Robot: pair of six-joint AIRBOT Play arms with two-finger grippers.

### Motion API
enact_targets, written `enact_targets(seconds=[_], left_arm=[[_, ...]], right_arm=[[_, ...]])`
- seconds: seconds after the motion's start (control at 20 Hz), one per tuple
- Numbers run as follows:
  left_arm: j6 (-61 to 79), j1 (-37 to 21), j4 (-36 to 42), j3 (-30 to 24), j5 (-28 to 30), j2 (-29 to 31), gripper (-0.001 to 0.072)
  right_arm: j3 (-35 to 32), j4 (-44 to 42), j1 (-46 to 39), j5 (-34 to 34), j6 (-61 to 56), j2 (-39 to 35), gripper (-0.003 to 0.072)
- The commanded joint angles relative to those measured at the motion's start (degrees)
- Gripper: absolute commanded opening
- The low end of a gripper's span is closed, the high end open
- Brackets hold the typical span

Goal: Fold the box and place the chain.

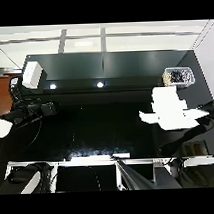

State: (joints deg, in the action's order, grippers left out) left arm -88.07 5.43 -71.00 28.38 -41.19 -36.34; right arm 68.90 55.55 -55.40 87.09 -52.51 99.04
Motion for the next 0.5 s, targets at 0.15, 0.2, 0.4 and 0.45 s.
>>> enact_targets(seconds=[0.15, 0.2, 0.4, 0.45], left_arm=[[-0.31, 0.02, 1.64, 0.0, 0.02, -0.02, 0.0703], [-0.31, 0.02, 1.64, 0.0, 0.02, -0.02, 0.0702], [-0.28, 0.02, 1.62, 0.0, 0.04, -0.02, 0.0703], [-0.28, 0.02, 1.62, 0.0, 0.07, -0.02, 0.0703]], right_arm=[[0.72, 0.17, 1.95, 3.43, 1.66, 1.33, 0.0255], [0.72, -0.04, 1.95, 4.48, 2.19, 1.27, 0.008], [0.72, 0.0, 1.97, 5.99, 2.45, -0.09, 0.0024], [0.7, -0.04, 1.97, 6.01, 2.58, -0.68, 0.0024]])
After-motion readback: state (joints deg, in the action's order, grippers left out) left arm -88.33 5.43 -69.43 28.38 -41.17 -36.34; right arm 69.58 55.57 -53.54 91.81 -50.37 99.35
